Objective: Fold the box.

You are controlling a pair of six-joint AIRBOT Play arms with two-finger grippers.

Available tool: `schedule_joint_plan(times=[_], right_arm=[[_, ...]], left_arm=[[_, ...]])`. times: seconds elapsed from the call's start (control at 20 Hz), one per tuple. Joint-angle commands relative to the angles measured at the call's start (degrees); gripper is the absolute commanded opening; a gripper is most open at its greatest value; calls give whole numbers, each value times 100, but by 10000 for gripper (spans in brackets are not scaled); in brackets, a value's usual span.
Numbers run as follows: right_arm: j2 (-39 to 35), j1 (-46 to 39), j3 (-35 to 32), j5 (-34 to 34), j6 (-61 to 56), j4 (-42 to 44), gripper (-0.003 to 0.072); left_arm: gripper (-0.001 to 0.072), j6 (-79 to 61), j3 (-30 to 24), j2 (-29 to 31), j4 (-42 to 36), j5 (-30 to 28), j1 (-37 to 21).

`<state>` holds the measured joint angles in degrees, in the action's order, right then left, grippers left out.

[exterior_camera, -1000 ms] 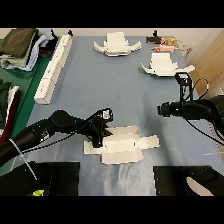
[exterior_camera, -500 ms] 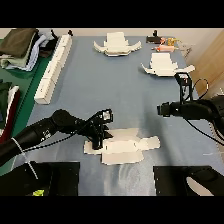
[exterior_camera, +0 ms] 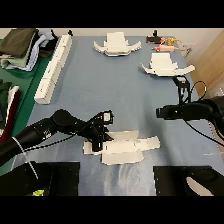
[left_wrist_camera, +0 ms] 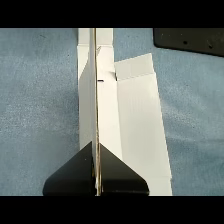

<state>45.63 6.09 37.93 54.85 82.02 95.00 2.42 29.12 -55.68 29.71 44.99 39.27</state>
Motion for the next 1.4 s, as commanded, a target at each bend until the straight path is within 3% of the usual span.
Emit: schedule_joint_plan(times=[0.0, 0.2, 0.45, 0.5, 0.55, 0.6, 0.65, 0.9, 1.05, 1.2, 1.35], right_arm=[[-37, 15, -4, 901, 789, 966, 0], [-501, 1016, -186, 1692, 1119, 1176, -1], [-1615, 3397, -758, 1676, 992, 1121, 2], [-1777, 3897, -844, 1580, 997, 1108, 87], [-1853, 4352, -916, 1384, 1010, 986, 359], [-1853, 4721, -968, 1165, 1078, 763, 526], [-1781, 5060, -1019, 914, 1316, 437, 590], [-568, 5803, -1119, 109, 2782, -481, 590], [254, 5910, -1121, -404, 2813, -693, 589], [686, 5910, -1119, -767, 2264, -1226, 586], [584, 5910, -1075, -787, 1043, -2035, 585]], left_arm=[[13, -2, -2, -7, 9, 11, -4], [12, -2, -2, -7, 9, 7, -4], [12, -2, -2, -4, 9, 9, -4], [12, -2, -2, -4, 9, 9, -4], [12, -2, -2, -7, 9, 7, -4], [12, -2, -2, -7, 9, 7, -4], [12, -2, -2, -7, 9, 7, -4], [12, -2, -2, -4, 9, 4, -4], [12, -2, -2, -7, 9, 7, -4], [12, -2, -2, -4, 9, 7, -4], [12, -2, -2, -7, 9, 4, -4]])
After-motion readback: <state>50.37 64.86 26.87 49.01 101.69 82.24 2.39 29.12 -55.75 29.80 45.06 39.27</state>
